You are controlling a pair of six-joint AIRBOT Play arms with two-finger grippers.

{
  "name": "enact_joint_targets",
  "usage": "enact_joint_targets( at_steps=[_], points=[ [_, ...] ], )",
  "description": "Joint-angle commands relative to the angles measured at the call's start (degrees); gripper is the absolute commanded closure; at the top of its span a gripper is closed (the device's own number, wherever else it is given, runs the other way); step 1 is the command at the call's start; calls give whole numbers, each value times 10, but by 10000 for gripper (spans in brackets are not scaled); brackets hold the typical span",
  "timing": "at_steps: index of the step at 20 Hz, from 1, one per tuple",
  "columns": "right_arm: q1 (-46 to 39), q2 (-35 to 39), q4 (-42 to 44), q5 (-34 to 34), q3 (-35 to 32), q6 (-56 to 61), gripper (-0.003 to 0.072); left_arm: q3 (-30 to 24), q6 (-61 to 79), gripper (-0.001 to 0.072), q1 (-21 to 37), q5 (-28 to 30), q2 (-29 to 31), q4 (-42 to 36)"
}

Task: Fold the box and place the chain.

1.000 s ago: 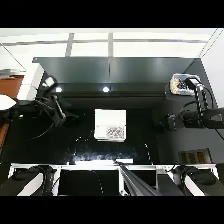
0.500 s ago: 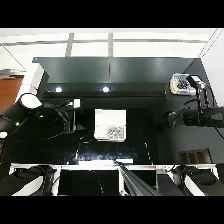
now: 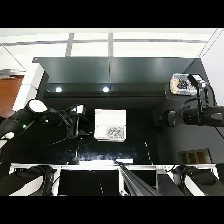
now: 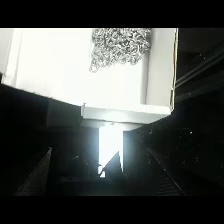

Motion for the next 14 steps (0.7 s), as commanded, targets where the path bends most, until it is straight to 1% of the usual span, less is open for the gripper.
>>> enact_joint_targets(
  at_steps=[1, 3, 5, 7, 8, 10, 11, 14],
  points=[
    [0, 0, 0, -4, 0, 0, -29, -5, -1, 7, 0, -20, -2, -14],
    [0, 0, 0, -7, 0, -2, -30, -5, -8, 43, 0, -45, -2, -30],
    [0, 0, -1, -15, -1, -4, -29, -5, 17, 40, 0, -49, -2, -49],
    [0, 0, 0, -25, -5, -4, -30, -5, 86, 37, 0, -52, -4, -40],
    [0, 0, 0, -27, -8, -4, -29, -6, 83, 35, 0, -52, -8, -40],
    [0, 0, 0, -28, -12, -4, -29, -8, 64, 10, 0, -50, -28, -39],
    [0, 0, 0, -28, -16, -4, -29, -9, 64, 10, 0, -53, -42, -41],
    [0, 0, 0, -26, -20, -2, -29, -9, 67, 10, -2, -32, -70, -49]
  ],
)
